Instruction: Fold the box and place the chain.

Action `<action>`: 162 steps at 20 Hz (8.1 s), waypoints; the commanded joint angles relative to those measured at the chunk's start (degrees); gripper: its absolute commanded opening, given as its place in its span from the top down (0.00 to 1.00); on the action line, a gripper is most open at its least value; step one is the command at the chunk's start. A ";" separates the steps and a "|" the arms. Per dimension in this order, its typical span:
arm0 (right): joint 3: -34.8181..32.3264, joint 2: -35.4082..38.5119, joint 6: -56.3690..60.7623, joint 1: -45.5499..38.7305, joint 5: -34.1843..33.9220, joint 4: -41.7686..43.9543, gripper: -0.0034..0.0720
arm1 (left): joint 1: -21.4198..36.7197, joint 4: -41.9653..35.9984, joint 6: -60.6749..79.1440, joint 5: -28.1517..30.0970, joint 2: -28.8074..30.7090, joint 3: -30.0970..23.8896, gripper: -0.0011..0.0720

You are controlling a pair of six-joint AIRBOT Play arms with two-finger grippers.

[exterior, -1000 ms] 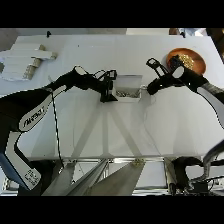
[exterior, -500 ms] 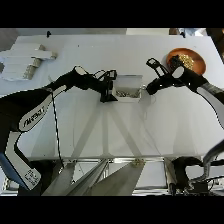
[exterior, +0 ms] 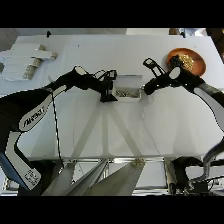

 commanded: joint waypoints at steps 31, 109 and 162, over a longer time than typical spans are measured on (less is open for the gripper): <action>0.02 15.08 3.13 12.66 11.54 4.72 0.94 | 0.02 0.00 0.00 0.00 -0.02 0.00 0.47; 15.82 -0.61 -9.46 14.38 22.73 -1.62 0.54 | 0.02 0.00 -0.02 0.00 -0.02 0.00 0.47; 11.39 -5.62 25.31 13.51 19.12 14.43 0.94 | 0.02 0.00 0.00 0.00 -0.02 0.00 0.47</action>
